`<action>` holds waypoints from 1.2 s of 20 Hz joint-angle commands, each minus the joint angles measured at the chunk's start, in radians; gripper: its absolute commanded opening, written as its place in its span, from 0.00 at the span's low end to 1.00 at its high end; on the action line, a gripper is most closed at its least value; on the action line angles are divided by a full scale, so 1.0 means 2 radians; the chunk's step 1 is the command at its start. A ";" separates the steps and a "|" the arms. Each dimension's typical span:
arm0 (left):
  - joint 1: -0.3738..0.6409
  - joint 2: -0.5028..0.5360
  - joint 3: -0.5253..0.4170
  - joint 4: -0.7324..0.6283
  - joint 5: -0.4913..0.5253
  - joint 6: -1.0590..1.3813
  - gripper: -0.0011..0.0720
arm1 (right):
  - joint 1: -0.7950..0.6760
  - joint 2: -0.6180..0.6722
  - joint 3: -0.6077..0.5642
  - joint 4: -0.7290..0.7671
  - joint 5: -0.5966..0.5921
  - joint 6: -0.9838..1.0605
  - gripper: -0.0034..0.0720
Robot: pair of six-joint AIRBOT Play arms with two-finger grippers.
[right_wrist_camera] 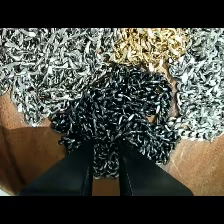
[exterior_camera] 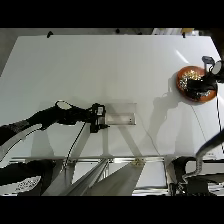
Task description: Fold the box and place the chain.
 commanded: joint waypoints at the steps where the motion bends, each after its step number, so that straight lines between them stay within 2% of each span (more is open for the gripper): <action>1: 0.000 0.001 0.000 0.000 0.000 0.000 0.36 | 0.000 -0.002 0.000 0.002 0.002 0.006 0.24; 4: 0.000 0.001 0.000 0.000 0.000 0.000 0.36 | 0.000 -0.004 0.000 0.003 0.007 0.007 0.24; 5: 0.000 0.001 0.000 0.000 0.000 0.000 0.36 | 0.000 -0.005 0.000 0.004 0.010 0.007 0.13; 6: 0.000 0.001 0.000 0.000 0.000 0.000 0.36 | 0.000 -0.004 0.001 0.004 0.013 0.007 0.07; 9: 0.000 0.001 0.000 0.000 0.000 0.000 0.36 | 0.000 0.026 0.001 0.003 0.029 -0.005 0.07; 14: 0.000 0.001 0.000 0.000 0.000 0.000 0.36 | 0.000 0.161 0.000 0.023 0.066 -0.034 0.07; 20: 0.000 0.001 0.000 0.000 0.000 0.000 0.36 | 0.000 0.318 0.000 0.163 0.146 -0.079 0.07; 24: 0.000 0.001 0.000 0.000 0.000 0.000 0.36 | 0.039 0.410 0.000 0.216 0.202 -0.088 0.07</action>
